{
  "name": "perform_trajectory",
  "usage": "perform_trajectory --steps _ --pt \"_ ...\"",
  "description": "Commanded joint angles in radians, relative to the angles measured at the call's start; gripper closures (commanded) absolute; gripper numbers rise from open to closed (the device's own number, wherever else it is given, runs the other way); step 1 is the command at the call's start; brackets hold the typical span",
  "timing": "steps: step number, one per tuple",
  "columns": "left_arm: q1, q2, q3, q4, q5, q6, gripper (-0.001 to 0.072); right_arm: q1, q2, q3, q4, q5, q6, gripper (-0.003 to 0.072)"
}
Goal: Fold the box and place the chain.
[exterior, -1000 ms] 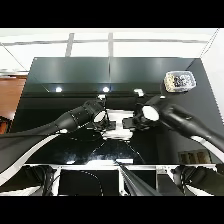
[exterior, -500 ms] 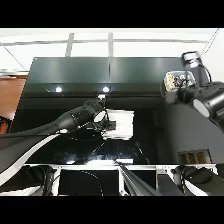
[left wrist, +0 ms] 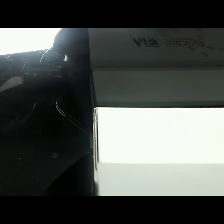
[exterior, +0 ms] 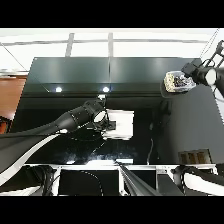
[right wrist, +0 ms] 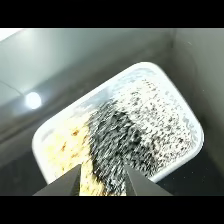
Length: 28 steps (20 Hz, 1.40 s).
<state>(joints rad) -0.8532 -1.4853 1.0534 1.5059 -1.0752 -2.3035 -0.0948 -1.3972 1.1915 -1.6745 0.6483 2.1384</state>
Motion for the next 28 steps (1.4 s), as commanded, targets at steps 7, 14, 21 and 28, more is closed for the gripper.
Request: perform_trajectory --steps 7,14,21,28 --pt "0.001 0.000 0.000 0.001 -0.002 0.000 0.0684 -0.095 -0.422 0.472 0.504 0.431 -0.017 -0.0016" --pt "0.001 0.000 0.000 0.001 0.000 0.000 0.0684 -0.097 -0.439 0.472 0.494 0.460 0.045 0.0018" --pt "0.001 0.000 0.000 0.001 0.000 0.000 0.0684 -0.079 -0.475 0.472 0.495 0.468 0.045 0.0128" --pt "0.001 0.000 0.000 0.001 0.000 0.000 0.0684 -0.080 -0.491 0.472 0.494 0.447 -0.023 0.0401"
